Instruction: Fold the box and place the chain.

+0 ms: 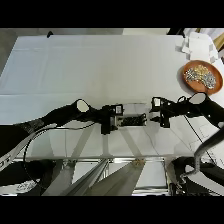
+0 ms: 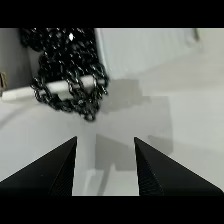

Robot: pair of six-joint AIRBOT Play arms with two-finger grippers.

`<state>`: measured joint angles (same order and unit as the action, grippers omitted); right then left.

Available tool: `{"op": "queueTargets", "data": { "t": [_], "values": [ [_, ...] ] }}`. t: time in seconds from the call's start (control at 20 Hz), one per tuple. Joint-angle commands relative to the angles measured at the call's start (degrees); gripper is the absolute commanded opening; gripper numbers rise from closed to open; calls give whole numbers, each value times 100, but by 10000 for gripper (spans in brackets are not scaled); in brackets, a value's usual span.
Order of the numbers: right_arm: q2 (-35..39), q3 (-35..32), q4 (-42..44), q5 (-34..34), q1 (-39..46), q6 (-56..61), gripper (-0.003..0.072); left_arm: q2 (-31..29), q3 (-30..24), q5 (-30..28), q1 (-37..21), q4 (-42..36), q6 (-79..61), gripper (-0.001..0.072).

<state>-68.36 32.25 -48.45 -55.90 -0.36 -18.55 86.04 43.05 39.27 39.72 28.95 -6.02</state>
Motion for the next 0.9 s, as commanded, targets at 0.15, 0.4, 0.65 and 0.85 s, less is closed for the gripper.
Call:
{"op": "queueTargets", "data": {
  "t": [0.15, 0.4, 0.65, 0.85],
  "values": [
    [-214, -15, 203, 11, -326, -337, 355, -4, -2, 0, 0, 2, -2, 275],
    [-232, -175, 304, 136, -326, -343, 334, -4, -2, -2, 0, 2, -2, 275],
    [-234, -332, 413, 321, -326, -448, 290, -4, -2, 0, 0, 2, -2, 275],
    [-236, -334, 726, 398, -328, -448, 225, -4, -2, 0, 0, 2, -2, 275]
  ]
}}
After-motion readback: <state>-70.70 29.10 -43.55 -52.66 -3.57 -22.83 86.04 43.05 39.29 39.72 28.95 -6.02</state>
